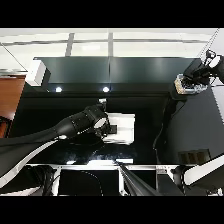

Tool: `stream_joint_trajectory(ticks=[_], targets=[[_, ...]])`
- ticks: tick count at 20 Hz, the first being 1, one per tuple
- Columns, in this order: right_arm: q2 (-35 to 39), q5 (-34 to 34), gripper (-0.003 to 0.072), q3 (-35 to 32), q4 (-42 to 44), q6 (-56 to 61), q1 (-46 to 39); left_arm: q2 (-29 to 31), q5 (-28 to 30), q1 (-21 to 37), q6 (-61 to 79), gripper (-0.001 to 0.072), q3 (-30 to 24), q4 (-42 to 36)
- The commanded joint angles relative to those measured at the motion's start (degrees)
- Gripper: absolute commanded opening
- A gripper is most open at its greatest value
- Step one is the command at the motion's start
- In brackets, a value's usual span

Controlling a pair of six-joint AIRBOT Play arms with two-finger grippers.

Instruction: Fold the box and place the chain.

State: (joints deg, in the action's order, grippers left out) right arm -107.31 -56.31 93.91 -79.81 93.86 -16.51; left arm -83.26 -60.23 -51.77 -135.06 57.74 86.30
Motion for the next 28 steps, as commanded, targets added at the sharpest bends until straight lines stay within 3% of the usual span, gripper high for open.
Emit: stream_joint_trajectory(ticks=[1,10,13,16,21,28], targets=[[2.12,-5.55,0.0014,1.16,0.61,-1.42,-0.02,0.04,-0.07,-0.02,0.0,0.0028,0.0,0.0],[25.92,-6.12,0.0013,1.14,0.74,-7.39,-0.02,0.04,-0.07,-0.02,0.0,0.0028,0.0,0.0],[33.38,-6.82,0.0011,1.14,5.64,-9.35,-0.02,0.04,-0.04,-0.02,0.0,0.0028,0.0,0.0],[40.13,-11.52,0.0011,1.09,13.2,-12.48,0.59,0.04,-0.07,-0.02,0.0,0.0028,0.0,0.0],[50.82,-18.27,0.0007,-1.03,14.23,-13.66,5.7,0.04,-0.04,-0.02,0.0,0.0028,0.0,0.0],[56.57,-29.97,0.0008,-5.84,36.28,-21.0,7.06,0.04,-0.04,-0.02,0.0,0.0028,0.0,0.0]])
